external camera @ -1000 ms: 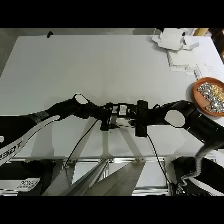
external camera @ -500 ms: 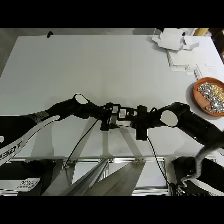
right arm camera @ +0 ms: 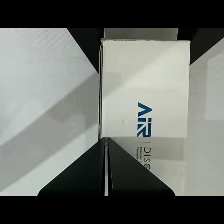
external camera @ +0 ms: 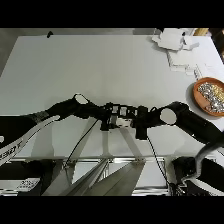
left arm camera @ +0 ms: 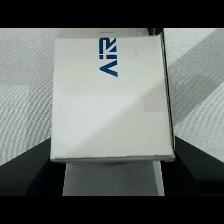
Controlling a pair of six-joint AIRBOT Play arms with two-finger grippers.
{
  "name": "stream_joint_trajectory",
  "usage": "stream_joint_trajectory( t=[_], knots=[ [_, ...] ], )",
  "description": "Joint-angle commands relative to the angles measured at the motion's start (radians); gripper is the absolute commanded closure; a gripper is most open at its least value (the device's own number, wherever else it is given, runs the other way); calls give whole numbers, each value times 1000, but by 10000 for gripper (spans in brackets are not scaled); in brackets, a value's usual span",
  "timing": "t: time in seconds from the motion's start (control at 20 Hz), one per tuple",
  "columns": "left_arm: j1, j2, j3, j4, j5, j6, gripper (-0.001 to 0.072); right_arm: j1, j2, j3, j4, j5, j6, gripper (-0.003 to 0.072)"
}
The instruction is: Fold the box and place the chain.
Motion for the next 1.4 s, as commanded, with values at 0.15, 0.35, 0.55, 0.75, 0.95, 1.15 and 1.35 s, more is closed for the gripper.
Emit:
stream_joint_trajectory(
  t=[0.15, 0.35, 0.55, 0.75, 0.95, 1.15, 1.35],
  knots=[
    [0, 0, 0, 0, 0, 0, 277, -149, 222, 36, -146, 152, 267, 668],
    [1, 0, 0, 0, 0, 0, 277, -481, 260, -2, -210, 245, 325, 668],
    [0, 0, 0, 0, 0, 0, 277, -723, 251, -58, -245, 248, 458, 667],
    [0, 0, 0, -41, 0, -6, 279, -809, 252, -58, -231, 253, 457, 667],
    [60, 98, 0, 73, 0, -138, 388, -810, 252, -58, -228, 253, 457, 667],
    [243, 345, 0, 333, -4, -569, 356, -810, 252, -58, -228, 253, 457, 667],
    [505, 546, 0, 667, -51, -977, 357, -810, 252, -58, -228, 253, 457, 667]
  ],
)
